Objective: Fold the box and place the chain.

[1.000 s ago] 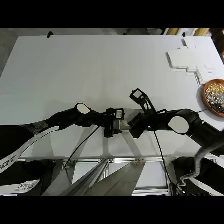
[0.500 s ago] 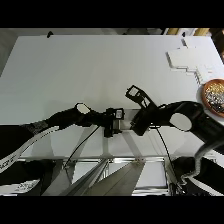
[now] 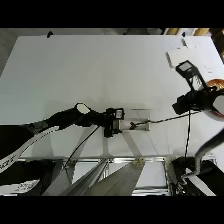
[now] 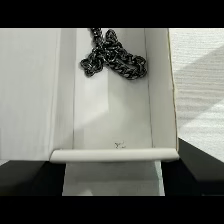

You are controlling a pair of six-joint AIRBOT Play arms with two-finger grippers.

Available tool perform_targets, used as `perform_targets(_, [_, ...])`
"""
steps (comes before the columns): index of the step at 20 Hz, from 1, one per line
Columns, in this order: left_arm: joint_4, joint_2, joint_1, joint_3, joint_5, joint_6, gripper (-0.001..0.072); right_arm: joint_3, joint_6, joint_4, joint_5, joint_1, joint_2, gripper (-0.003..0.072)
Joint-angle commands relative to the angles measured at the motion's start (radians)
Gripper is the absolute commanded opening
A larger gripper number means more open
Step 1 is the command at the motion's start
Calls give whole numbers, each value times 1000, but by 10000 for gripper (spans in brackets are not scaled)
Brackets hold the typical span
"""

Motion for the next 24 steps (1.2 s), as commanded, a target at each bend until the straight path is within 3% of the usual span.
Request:
perform_targets(1, [0, 1, 1, 0, 0, 0, 209, -67, -106, 151, -37, -182, -42, 156])
perform_targets(3, [0, 1, 1, 0, 0, 0, 208, -112, -299, 198, -68, -186, -91, 156])
perform_targets(7, [0, 1, 1, 0, 0, 0, 208, -145, -1099, 273, -1, -186, -199, 166])
perform_targets(9, [0, 1, 1, 0, 0, 0, 208, -145, -1294, 267, 25, -186, -253, 179])
perform_targets(15, [0, 1, 1, 0, 0, 0, 208, -152, -1507, 270, -1, -186, -340, 153])
perform_targets(24, [0, 1, 1, 0, 0, 0, 208, -156, -1523, 269, -105, -186, -408, 148])
